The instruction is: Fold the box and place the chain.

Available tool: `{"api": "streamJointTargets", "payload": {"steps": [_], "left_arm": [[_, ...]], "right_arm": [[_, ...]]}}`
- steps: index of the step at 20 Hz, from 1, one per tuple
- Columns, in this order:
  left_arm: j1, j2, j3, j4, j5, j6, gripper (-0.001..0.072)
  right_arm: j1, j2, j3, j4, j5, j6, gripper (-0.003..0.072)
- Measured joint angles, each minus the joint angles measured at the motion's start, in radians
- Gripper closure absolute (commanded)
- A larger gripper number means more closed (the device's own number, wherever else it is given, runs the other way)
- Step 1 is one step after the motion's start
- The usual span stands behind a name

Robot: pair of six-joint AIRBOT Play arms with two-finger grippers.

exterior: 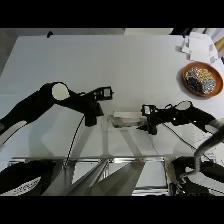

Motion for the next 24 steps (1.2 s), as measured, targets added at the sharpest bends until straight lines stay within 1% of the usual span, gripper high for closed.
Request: {"api": "streamJointTargets", "payload": {"steps": [2,3,4,6,10,11,13,15,18,21,24], "left_arm": [[-0.056,0.003,0.0,-0.032,-0.012,-0.012,0.0708],[-0.084,0.003,0.0,-0.05,0.001,-0.017,0.0709],[-0.115,0.0,0.0,-0.07,0.036,-0.022,0.0709],[-0.16,-0.01,0.0,-0.111,0.155,-0.044,0.0709],[-0.196,-0.042,0.0,-0.199,0.46,-0.175,0.0709],[-0.199,-0.056,0.0,-0.209,0.522,-0.215,0.0709],[-0.204,-0.089,0.0,-0.224,0.602,-0.287,0.071],[-0.206,-0.127,0.0,-0.233,0.651,-0.35,0.071],[-0.208,-0.175,0.0,-0.238,0.687,-0.415,0.071],[-0.208,-0.199,0.0,-0.233,0.697,-0.447,0.071],[-0.208,-0.208,0.001,-0.196,0.692,-0.466,0.0709]], "right_arm": [[0.0,0.0,0.0,0.0,0.0,0.0,0.039],[0.0,0.0,0.0,0.0,0.0,0.0,0.039],[0.0,0.0,0.0,0.0,0.0,0.0,0.039],[0.0,0.0,0.0,0.0,0.0,0.0,0.039],[0.0,0.0,0.0,0.0,0.001,0.0,0.039],[0.0,0.0,0.0,0.0,0.001,0.0,0.039],[0.0,0.0,0.0,0.0,0.002,0.0,0.039],[0.0,0.0,0.0,0.0,0.002,0.0,0.039],[0.0,0.0,0.0,0.001,0.002,0.0,0.039],[0.0,0.0,0.0,0.001,0.002,0.0,0.039],[0.0,0.0,0.0,0.001,0.002,0.0,0.039]]}}
